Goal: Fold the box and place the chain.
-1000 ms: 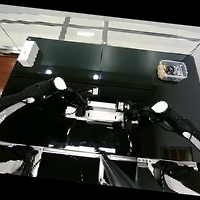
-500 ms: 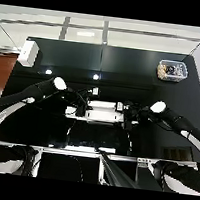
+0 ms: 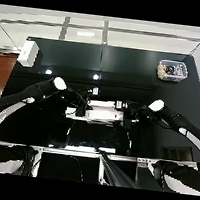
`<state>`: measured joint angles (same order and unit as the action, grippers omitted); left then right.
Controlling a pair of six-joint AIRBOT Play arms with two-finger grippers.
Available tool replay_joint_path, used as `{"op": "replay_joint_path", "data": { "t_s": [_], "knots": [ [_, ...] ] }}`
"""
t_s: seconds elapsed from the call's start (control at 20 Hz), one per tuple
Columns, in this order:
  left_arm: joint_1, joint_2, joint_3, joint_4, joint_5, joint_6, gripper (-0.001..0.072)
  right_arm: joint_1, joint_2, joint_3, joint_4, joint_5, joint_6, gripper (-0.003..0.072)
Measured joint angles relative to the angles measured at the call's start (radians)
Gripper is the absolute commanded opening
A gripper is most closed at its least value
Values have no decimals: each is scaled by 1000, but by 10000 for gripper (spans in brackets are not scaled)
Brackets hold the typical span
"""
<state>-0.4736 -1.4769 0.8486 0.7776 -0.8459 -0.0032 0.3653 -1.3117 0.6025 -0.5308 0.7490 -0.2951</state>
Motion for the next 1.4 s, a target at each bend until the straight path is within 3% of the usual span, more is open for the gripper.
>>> {"op": "replay_joint_path", "data": {
  "t_s": [1.4],
  "knots": [
    [0,0,0,0,1,1,26,34,-9,6,-45,-25,42,658]
  ]
}}
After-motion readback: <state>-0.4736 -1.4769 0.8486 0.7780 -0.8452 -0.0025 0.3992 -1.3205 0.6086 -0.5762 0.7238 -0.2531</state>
